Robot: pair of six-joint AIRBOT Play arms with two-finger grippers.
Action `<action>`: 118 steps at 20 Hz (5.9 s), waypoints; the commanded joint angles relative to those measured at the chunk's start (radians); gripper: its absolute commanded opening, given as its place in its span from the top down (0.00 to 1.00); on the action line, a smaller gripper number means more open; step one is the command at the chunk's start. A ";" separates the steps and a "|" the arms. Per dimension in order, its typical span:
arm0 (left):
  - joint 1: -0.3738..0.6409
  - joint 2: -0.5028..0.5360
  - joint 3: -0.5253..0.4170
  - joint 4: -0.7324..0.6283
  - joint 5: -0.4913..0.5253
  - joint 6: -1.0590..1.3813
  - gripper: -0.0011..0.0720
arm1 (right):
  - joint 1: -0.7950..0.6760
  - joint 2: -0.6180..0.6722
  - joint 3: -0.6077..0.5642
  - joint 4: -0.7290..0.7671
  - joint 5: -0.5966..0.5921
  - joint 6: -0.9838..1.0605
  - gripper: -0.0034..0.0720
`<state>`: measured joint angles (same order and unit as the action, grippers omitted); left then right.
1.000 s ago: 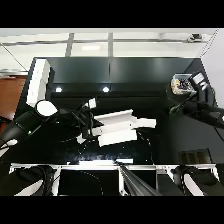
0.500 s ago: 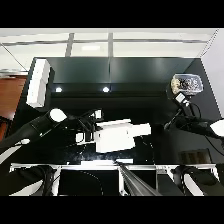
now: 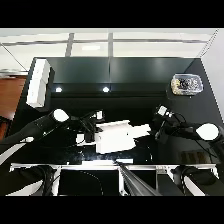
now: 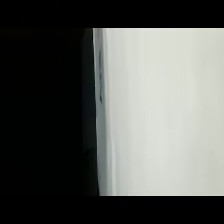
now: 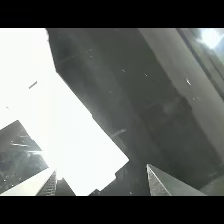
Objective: Fold the box and place the chain.
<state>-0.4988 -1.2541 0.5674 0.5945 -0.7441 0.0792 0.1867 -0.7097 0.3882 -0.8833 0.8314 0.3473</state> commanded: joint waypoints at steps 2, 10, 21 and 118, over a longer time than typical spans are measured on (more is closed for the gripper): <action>-0.001 -0.003 0.002 0.018 -0.060 0.022 0.95 | 0.046 -0.004 -0.018 -0.009 0.004 -0.024 0.16; 0.000 -0.003 0.017 0.082 -0.064 0.029 0.95 | 0.165 -0.120 -0.028 0.100 0.055 -0.121 0.02; 0.000 -0.003 0.017 0.079 -0.061 0.025 0.95 | 0.395 -0.211 -0.028 0.109 -0.024 -0.266 0.02; 0.000 -0.003 0.023 0.078 -0.059 0.022 0.95 | 0.308 -0.421 0.058 0.385 -0.048 -0.554 0.04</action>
<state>-0.4988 -1.2564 0.5892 0.6724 -0.8116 0.1013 0.4938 -1.1130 0.4461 -0.4995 0.7815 -0.2039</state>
